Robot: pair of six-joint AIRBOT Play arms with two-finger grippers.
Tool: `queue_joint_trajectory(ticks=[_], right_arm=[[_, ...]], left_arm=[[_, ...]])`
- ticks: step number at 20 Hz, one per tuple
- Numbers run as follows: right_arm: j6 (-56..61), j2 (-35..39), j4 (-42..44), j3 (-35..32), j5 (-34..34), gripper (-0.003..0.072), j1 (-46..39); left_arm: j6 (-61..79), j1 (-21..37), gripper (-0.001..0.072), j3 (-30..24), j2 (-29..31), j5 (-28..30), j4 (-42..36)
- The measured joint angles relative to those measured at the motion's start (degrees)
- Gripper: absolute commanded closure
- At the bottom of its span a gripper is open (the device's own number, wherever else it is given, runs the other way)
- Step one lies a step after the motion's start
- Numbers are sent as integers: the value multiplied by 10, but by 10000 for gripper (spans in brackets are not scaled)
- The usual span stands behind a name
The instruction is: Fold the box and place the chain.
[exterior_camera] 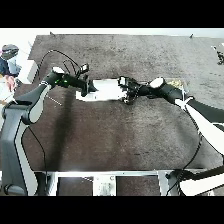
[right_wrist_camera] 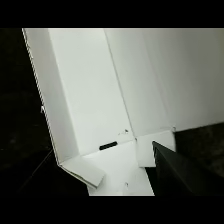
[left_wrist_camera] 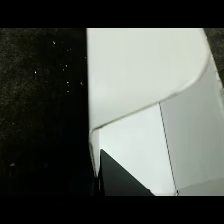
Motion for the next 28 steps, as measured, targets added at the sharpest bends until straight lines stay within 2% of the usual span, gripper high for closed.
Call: queue_joint_trajectory(ticks=[10,23,28], right_arm=[[15,-61,0,96,83,18,-33],[19,-181,10,253,256,20,-66],[22,-219,20,288,309,21,-68]], left_arm=[[0,0,697,0,0,0,-1],[0,0,696,0,0,0,-2],[0,0,696,0,0,-1,-3]])
